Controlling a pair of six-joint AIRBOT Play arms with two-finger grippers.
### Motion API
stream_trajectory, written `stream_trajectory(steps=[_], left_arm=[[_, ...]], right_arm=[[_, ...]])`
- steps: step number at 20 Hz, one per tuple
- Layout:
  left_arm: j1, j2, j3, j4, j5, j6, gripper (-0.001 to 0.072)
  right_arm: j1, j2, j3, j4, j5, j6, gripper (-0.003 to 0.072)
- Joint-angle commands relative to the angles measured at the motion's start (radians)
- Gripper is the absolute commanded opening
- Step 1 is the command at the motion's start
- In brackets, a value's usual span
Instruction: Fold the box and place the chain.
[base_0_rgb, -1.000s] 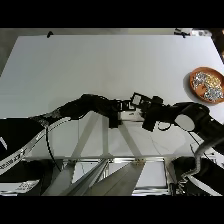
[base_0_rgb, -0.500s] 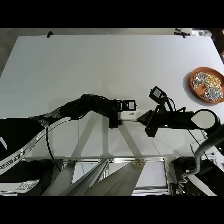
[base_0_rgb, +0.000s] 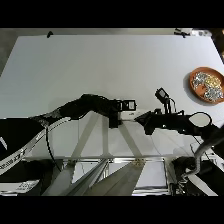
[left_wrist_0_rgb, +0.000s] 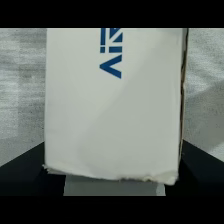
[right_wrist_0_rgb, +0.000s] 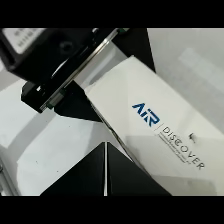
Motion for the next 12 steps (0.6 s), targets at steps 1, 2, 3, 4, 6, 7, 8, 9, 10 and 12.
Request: stream_trajectory(steps=[1,2,3,4,6,7,8,9,10,12], left_arm=[[0.0,0.0,0.0,0.0,0.0,0.0,0.0275],[0.0,0.0,0.0,0.0,0.0,0.0,0.0275],[0.0,0.0,0.0,0.0,0.0,0.0,0.0275],[0.0,0.0,0.0,0.0,0.0,0.001,0.0275],[0.0,0.0,0.0,0.0,0.0,0.001,0.0275],[0.0,0.0,0.0,0.0,0.0,0.001,0.0275],[0.0,0.0,0.0,0.0,0.0,0.001,0.0275],[0.0,0.0,0.0,0.0,0.0,0.0,0.0275],[0.0,0.0,0.0,0.0,0.0,0.0,0.0275],[0.0,0.0,0.0,0.0,0.0,0.001,0.0275]], right_arm=[[-0.004,-0.076,-0.005,0.035,0.05,-0.049,0.0011],[-0.005,-0.082,-0.005,0.026,0.048,-0.048,0.0011],[-0.005,-0.085,-0.005,0.024,0.04,-0.045,0.0011],[-0.005,-0.087,-0.005,0.024,0.035,-0.045,0.0011],[-0.005,-0.091,-0.005,0.024,0.033,-0.046,0.0011],[-0.005,-0.091,-0.005,0.03,0.034,-0.047,0.0011],[-0.005,-0.09,-0.005,0.038,0.038,-0.052,0.0011],[-0.005,-0.09,-0.004,0.06,0.053,-0.066,0.0011],[-0.005,-0.087,-0.004,0.087,0.076,-0.083,0.0011],[-0.005,-0.079,-0.004,0.128,0.088,-0.095,0.0015]])
